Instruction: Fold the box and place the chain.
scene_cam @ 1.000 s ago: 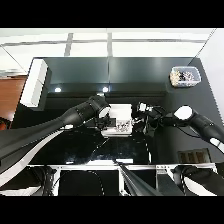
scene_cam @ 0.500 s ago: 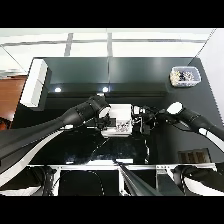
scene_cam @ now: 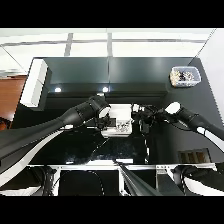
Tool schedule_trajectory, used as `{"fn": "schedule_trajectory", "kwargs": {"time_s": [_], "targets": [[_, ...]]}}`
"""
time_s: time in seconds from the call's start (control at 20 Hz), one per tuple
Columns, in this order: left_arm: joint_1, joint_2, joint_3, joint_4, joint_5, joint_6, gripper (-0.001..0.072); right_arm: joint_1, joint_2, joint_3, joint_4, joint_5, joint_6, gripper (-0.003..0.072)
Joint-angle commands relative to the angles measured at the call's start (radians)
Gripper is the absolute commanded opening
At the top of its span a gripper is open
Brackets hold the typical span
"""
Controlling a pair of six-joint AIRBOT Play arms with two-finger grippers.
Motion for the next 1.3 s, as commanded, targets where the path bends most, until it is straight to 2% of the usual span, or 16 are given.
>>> {"fn": "schedule_trajectory", "kwargs": {"time_s": [0.0,0.15,0.35,0.5,0.6,0.7,0.8,0.95,1.2,1.25], "targets": [[-0.001,0.000,0.001,0.000,0.000,0.000,0.0029,-0.021,0.060,0.002,-0.045,0.009,0.177,0.0017],[-0.001,0.000,0.001,0.000,0.000,0.000,0.0029,-0.056,0.203,0.004,-0.125,0.035,0.456,0.0017],[-0.001,0.000,0.001,0.000,0.000,0.000,0.0029,-0.068,0.407,0.045,-0.093,0.203,0.673,0.0017],[-0.001,0.000,0.001,0.000,0.000,0.000,0.0029,-0.068,0.486,0.117,0.037,0.318,0.760,0.0018],[-0.001,0.000,0.001,0.000,0.000,0.000,0.0029,-0.067,0.490,0.172,0.159,0.354,0.790,0.0017],[-0.001,0.000,0.001,0.000,0.000,0.000,0.0029,-0.050,0.490,0.198,0.311,0.344,0.795,0.0018],[-0.001,0.000,0.001,0.000,0.000,0.000,0.0029,-0.019,0.488,0.198,0.383,0.294,0.796,0.0018],[-0.001,0.000,0.001,0.000,0.000,0.000,0.0029,0.051,0.467,0.197,0.317,0.236,0.816,0.0018],[-0.001,0.000,0.001,0.000,0.000,0.000,0.0029,0.075,0.417,0.197,0.093,0.214,0.952,0.0023],[-0.001,0.000,0.001,0.000,0.000,0.000,0.0029,0.074,0.417,0.197,0.071,0.211,0.957,0.0217]]}}
